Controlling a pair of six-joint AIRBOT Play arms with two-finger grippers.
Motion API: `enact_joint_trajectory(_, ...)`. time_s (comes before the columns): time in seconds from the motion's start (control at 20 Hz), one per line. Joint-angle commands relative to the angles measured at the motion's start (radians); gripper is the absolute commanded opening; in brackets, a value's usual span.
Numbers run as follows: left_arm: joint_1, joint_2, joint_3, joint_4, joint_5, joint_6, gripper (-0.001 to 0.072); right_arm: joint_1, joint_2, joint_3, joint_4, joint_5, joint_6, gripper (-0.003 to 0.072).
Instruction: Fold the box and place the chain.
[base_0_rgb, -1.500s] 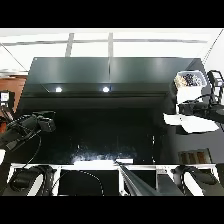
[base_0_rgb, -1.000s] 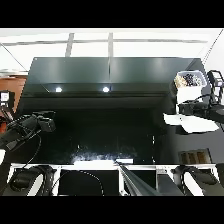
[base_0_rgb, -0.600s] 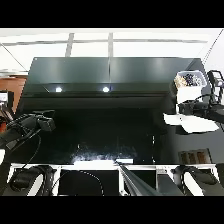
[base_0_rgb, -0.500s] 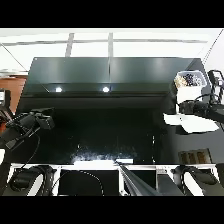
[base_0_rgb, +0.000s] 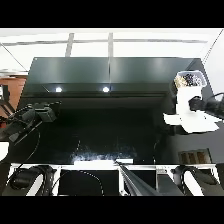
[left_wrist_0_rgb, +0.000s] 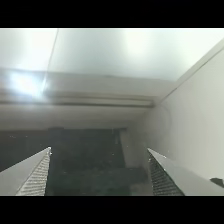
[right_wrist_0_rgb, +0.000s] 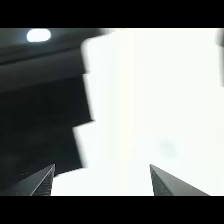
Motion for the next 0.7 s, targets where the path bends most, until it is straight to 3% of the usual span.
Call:
enact_joint_trajectory(0.0, 0.000, -0.057, 0.000, -0.021, 0.037, 0.002, 0.0709, -0.136, 0.000, 0.025, -0.125, 0.173, 0.124, 0.0696)
enact_joint_trajectory(0.15, -0.001, -0.103, 0.000, -0.013, 0.043, 0.001, 0.0709, -0.257, -0.001, 0.063, -0.203, 0.253, 0.124, 0.0696)
enact_joint_trajectory(0.35, -0.001, -0.200, 0.000, -0.018, 0.051, 0.000, 0.0708, -0.496, -0.069, 0.078, -0.243, 0.143, 0.127, 0.0696)
enact_joint_trajectory(0.5, -0.001, -0.276, 0.003, -0.069, 0.093, 0.001, 0.0709, -0.625, -0.227, 0.130, -0.170, 0.100, 0.032, 0.0696)
enact_joint_trajectory(0.65, -0.001, -0.332, 0.017, -0.076, 0.108, 0.001, 0.0709, -0.690, -0.459, 0.299, 0.007, 0.138, -0.137, 0.0696)
